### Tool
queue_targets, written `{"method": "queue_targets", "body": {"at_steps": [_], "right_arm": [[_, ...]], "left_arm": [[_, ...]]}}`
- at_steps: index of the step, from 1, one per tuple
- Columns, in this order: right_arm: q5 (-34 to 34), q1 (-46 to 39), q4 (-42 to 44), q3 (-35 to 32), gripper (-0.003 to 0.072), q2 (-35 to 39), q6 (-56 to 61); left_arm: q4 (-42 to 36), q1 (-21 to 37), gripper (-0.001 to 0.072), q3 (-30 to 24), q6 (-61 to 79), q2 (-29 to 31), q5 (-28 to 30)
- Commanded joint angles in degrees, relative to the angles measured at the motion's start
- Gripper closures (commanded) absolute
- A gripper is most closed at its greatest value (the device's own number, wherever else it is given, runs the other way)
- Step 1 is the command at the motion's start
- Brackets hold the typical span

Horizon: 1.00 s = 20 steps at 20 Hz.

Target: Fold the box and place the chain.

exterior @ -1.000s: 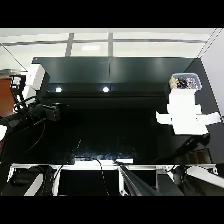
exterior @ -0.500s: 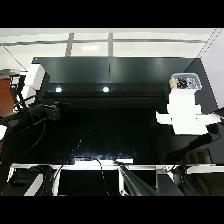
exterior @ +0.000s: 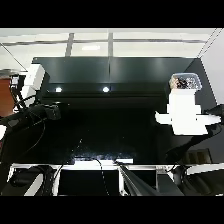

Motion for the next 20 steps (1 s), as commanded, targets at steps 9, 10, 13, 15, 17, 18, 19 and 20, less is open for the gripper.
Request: {"method": "queue_targets", "body": {"at_steps": [9, 10, 13, 15, 17, 18, 19, 20], "right_arm": [[2.0, 0.2, -3.5, 0.2, 0.0367, -0.2, 1.7], [2.2, 0.2, -3.5, 0.2, 0.0368, -0.1, 1.7], [3.3, 0.2, -3.5, 0.2, 0.0565, -0.1, 0.9], [4.0, 0.2, -3.1, 0.2, 0.0571, 0.0, 0.3], [4.2, 0.2, -2.0, 0.2, 0.0657, 0.4, -0.5], [4.2, 0.2, -1.2, 0.2, 0.0657, 0.6, -0.6], [4.4, 0.2, -0.7, 0.2, 0.0657, 0.7, -0.9], [4.6, 0.2, 0.1, 0.1, 0.0657, 0.8, -0.9]], "left_arm": [[-0.3, 0.0, -0.0003, 0.0, 0.1, 0.0, -1.3], [-0.2, 0.0, -0.0003, 0.0, 0.1, 0.0, -1.8], [-0.3, 0.0, -0.0003, 0.0, 0.1, 0.0, -1.9], [-0.2, 0.0, -0.0002, 0.0, 0.1, 0.0, -1.8], [-0.2, 0.0, -0.0002, 0.0, 0.1, 0.0, -1.7], [-0.2, 0.0, -0.0003, 0.0, 0.1, 0.0, -1.7], [-0.2, 0.0, -0.0002, 0.0, 0.1, 0.0, -1.7], [-0.2, 0.0, -0.0002, 0.0, 0.1, 0.0, -1.7]]}}
